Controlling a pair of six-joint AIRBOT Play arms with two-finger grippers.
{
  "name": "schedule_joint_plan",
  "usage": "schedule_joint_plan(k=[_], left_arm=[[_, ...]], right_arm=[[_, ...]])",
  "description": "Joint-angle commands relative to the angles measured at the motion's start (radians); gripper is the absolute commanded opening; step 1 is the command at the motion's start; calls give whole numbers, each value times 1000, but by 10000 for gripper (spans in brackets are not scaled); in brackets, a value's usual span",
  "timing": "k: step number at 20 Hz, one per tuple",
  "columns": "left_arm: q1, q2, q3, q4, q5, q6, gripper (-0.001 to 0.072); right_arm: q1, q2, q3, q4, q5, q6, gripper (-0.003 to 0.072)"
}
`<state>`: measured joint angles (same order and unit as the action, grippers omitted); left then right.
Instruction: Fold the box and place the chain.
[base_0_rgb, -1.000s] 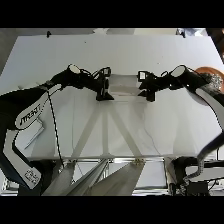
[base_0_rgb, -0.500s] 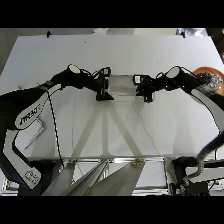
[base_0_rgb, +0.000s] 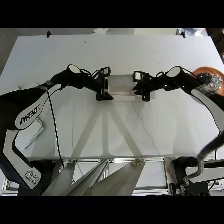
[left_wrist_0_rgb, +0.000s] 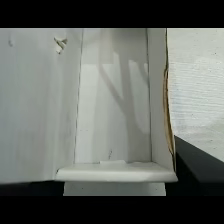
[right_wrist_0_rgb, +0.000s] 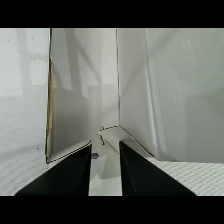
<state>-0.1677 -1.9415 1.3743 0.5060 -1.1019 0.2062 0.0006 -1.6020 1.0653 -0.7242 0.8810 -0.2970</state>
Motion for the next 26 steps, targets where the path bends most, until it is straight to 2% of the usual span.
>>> schedule_joint_plan(k=[1, 2, 4, 5, 6, 8, 13, 17, 19, 26], left_arm=[[-1, 0, 0, 0, 0, 2, 218], [-1, 0, 0, 0, 0, 2, 218], [-1, 0, 0, 0, 0, 2, 218], [-1, 0, 0, 0, 0, 2, 218], [-1, 0, 0, 0, 0, 2, 218], [-1, 0, 0, 0, 0, 2, 218], [-1, 0, 0, 0, -1, 2, 218], [0, 0, 0, 0, -1, 2, 218], [0, 0, 0, 1, -3, 2, 218], [0, 0, 0, 2, -5, 5, 218]], right_arm=[[0, 0, 0, 24, 2, 0, 342], [0, 0, 0, 24, 2, 0, 427], [0, 0, 0, 24, 2, 0, 428], [0, 0, 0, 24, 2, 1, 378], [0, 0, 0, 24, 2, 2, 271], [0, 1, 0, 19, 2, 9, 5], [-1, 84, 0, -87, -7, 132, 9], [-4, 206, 0, -283, -3, 360, 9], [-33, 249, 0, -314, 5, 473, 9], [-257, 232, 0, -377, 204, 604, 9]])
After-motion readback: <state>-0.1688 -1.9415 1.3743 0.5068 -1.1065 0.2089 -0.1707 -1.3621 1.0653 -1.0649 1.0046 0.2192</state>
